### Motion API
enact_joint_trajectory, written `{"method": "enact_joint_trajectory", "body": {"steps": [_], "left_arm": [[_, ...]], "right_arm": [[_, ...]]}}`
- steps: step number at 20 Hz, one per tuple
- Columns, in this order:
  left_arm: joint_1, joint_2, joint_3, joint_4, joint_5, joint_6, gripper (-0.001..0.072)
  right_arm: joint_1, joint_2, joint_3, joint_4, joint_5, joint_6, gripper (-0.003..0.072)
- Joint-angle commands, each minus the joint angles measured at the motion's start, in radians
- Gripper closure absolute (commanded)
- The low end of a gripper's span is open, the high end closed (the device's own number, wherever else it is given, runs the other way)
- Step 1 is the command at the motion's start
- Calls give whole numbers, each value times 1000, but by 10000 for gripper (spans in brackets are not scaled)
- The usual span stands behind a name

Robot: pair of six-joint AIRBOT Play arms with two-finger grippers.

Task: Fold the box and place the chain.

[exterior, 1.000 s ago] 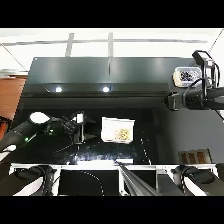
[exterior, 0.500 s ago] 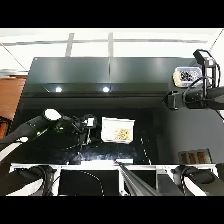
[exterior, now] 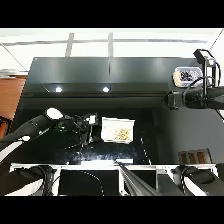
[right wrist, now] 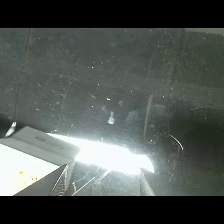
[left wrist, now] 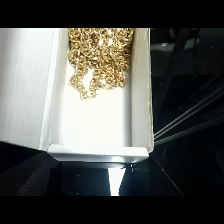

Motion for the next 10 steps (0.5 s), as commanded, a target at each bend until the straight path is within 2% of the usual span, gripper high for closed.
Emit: {"method": "enact_joint_trajectory", "body": {"steps": [1,3,8,9,10], "left_arm": [[-32,-8,8,42,19,-35,9],[-45,-8,9,42,63,-69,9],[-46,-8,9,42,63,-69,31],[-46,-8,9,42,63,-69,60],[-46,-8,9,42,63,-69,160]], "right_arm": [[0,1,-1,0,-2,0,176],[0,1,-1,0,-2,0,176],[0,1,-1,0,-9,0,176],[0,1,-1,0,-13,0,176],[0,1,-1,0,-19,0,176]]}}
